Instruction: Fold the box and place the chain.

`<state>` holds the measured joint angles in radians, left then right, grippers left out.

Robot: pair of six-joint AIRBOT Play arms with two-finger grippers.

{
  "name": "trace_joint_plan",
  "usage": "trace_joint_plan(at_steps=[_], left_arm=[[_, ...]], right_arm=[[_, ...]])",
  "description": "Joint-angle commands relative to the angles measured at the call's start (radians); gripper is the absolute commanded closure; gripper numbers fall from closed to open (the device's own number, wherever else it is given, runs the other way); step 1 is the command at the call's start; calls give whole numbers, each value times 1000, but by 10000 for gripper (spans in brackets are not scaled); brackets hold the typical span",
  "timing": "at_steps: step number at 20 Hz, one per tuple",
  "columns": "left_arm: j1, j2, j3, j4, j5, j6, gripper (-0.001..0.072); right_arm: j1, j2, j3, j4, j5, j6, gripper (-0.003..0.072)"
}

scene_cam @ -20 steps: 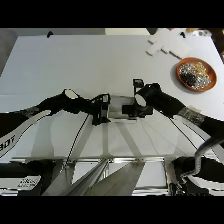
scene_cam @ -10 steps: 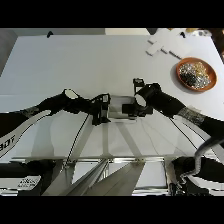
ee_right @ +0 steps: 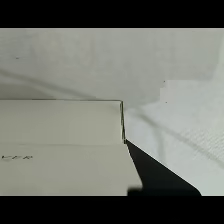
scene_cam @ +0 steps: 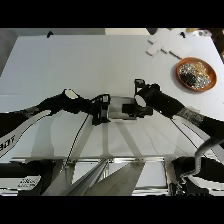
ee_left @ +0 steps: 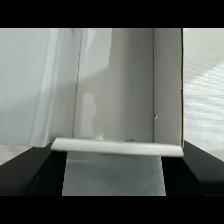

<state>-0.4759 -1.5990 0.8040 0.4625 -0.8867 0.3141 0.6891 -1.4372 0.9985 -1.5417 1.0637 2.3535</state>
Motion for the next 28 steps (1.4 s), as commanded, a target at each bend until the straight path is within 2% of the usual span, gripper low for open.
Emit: trace_joint_plan(at_steps=[1,7,13,15,18,21,22,23,26,28], left_arm=[[1,1,0,-2,0,-4,319],[1,1,0,-2,0,-4,319],[1,1,0,-2,0,-4,319],[1,1,0,-2,0,-4,319],[1,1,0,-2,0,-4,319],[1,1,0,-2,0,-4,319],[1,1,0,-2,0,-4,319],[1,1,0,-2,0,-4,319],[1,1,0,-2,0,-4,319],[1,1,0,-2,0,-4,319]], right_arm=[[14,-2,-1,-7,29,53,474],[18,-50,0,-8,112,85,476],[18,-50,0,-56,103,127,514],[18,-51,0,-60,97,127,542],[18,-56,0,-63,81,126,667],[18,-64,0,-63,59,126,664],[18,-64,0,-63,50,126,591],[18,-64,0,-63,42,126,473],[18,-64,0,-102,36,127,471],[18,-64,0,-125,31,127,521]])
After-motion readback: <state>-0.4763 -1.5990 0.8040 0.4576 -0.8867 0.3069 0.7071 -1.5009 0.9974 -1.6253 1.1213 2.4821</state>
